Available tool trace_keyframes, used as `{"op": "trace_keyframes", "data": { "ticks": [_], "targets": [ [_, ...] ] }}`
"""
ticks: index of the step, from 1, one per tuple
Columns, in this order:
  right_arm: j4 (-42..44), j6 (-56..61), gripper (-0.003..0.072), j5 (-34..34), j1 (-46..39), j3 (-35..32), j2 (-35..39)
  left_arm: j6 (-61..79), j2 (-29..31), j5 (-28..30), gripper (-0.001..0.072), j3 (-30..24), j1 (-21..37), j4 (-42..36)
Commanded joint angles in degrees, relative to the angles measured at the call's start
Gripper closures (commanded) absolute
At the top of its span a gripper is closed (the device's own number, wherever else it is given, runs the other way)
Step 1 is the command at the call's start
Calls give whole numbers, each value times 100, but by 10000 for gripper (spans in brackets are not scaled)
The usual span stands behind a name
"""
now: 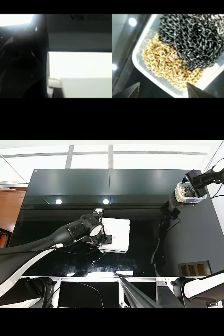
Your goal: Fold the box and place the chain.
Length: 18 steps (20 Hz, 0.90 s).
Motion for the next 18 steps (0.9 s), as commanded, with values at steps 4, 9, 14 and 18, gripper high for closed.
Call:
{"op": "trace_keyframes", "data": {
  "ticks": [4, 9, 14, 18],
  "targets": [
    [96, 140, 38, -149, -55, 66, -249, 2, -4, 0, 680, 2, 0, 2],
    [98, 96, 38, -310, -57, 68, -433, 2, -4, 0, 680, 2, 0, 2],
    [111, 24, 39, -592, -57, 68, -568, 2, -4, 0, 680, 2, 0, 2],
    [170, -72, 39, -632, -57, 68, -627, 2, -4, 0, 680, 2, 0, 2]
  ]
}}
